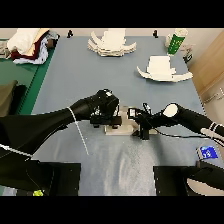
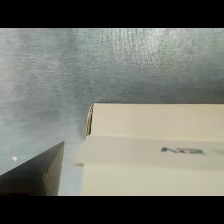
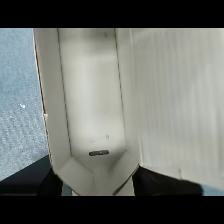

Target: Fold the box.

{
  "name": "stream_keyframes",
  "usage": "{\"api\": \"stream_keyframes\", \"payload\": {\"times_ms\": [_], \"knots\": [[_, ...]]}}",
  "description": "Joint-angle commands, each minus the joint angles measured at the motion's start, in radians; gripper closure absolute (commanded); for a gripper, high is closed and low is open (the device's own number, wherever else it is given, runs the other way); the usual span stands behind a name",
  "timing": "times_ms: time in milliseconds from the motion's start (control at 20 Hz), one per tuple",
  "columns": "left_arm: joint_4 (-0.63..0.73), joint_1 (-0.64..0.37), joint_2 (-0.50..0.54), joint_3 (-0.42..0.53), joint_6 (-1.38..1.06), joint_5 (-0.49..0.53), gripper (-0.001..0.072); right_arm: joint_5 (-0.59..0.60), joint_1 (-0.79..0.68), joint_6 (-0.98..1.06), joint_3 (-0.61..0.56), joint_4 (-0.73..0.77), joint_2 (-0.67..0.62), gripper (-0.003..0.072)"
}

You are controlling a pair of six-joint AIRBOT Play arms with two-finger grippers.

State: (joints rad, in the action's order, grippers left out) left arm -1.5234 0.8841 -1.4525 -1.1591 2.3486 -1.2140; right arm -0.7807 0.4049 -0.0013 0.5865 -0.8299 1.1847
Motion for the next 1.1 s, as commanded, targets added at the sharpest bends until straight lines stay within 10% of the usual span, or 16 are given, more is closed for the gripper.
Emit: {"api": "stream_keyframes", "payload": {"times_ms": [0,150,250,650,900,950,1000,1050], "knots": [[-0.015,-0.013,0.032,-0.090,-0.057,-0.179,0.0117,0.000,0.000,0.000,0.000,0.000,0.000,0.0160],[-0.027,-0.024,0.104,-0.178,-0.149,-0.262,0.0121,0.000,0.000,0.000,0.000,0.000,0.000,0.0160],[-0.029,-0.026,0.156,-0.208,-0.206,-0.292,0.0696,0.000,0.000,0.000,0.000,0.000,0.000,0.0159],[-0.036,-0.041,0.194,-0.203,-0.668,-0.279,0.0697,0.000,0.000,0.000,0.000,0.000,0.000,0.0159],[0.258,-0.330,0.433,0.099,-1.432,-0.083,0.0696,0.000,0.000,0.000,0.000,0.000,0.000,0.0159],[0.389,-0.409,0.465,0.162,-1.666,-0.047,0.0694,0.000,0.000,0.000,0.000,0.000,0.000,0.0160],[0.497,-0.476,0.476,0.211,-1.841,-0.011,0.0543,0.000,0.000,0.000,0.000,0.000,0.000,0.0159],[0.597,-0.534,0.472,0.257,-1.972,0.041,0.0077,0.000,0.000,0.000,0.000,0.000,0.000,0.0159]]}}
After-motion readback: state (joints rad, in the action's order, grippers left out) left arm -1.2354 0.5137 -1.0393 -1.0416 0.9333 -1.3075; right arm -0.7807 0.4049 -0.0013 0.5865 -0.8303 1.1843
